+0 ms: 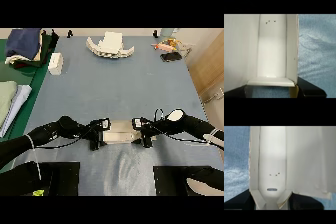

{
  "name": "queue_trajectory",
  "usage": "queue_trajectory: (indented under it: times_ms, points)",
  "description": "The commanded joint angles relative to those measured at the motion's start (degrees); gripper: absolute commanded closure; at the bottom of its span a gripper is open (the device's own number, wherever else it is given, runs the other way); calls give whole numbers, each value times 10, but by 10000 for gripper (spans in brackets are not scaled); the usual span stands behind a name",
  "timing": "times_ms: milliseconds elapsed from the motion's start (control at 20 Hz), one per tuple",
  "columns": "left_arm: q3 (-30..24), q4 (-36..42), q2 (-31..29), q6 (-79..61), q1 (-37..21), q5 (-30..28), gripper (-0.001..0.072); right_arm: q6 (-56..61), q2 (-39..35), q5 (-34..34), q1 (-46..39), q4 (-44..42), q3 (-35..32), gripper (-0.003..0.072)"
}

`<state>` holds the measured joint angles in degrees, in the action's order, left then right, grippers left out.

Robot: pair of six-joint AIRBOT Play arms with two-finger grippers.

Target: Fold the box.

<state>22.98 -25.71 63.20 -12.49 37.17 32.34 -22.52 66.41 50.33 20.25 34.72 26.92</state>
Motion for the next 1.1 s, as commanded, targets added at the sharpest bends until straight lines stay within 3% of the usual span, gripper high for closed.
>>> queue_trajectory:
  times_ms: [0,1000,1050]
  points:
    - [1,0,0,5,0,-4,205,0,0,2,1,0,0,172]
    - [1,0,0,5,0,-4,203,0,0,2,1,0,0,172]
    - [1,0,0,5,0,-4,204,0,-1,2,1,-3,0,100]
